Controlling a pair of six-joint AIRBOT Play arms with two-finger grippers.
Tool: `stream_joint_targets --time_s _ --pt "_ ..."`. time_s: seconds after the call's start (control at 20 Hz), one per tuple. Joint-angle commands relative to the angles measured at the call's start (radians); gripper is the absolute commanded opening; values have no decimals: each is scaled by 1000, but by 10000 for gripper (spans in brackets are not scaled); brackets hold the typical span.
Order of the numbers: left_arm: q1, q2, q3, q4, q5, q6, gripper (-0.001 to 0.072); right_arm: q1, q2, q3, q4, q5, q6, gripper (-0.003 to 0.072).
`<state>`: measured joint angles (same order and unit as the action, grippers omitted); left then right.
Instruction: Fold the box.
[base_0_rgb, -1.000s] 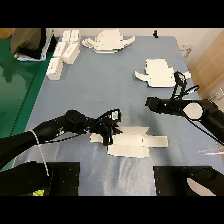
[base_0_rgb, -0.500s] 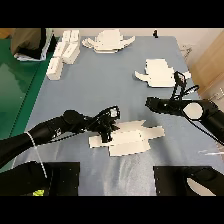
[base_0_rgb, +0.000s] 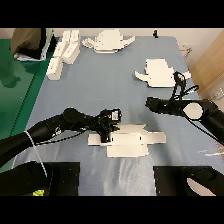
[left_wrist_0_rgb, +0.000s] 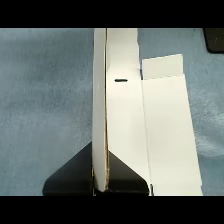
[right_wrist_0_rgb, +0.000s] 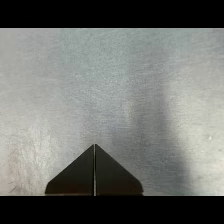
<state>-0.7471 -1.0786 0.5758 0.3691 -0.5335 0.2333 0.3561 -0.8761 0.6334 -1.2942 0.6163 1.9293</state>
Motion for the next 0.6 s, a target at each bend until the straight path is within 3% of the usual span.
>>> stream_joint_targets --time_s 0.0,0.55 --pt "0 2 11 13 -2 12 17 1 1 1 0 3 0 1" --pt "0 -50 -10 13 -88 2 17 1 1 1 0 4 0 1"
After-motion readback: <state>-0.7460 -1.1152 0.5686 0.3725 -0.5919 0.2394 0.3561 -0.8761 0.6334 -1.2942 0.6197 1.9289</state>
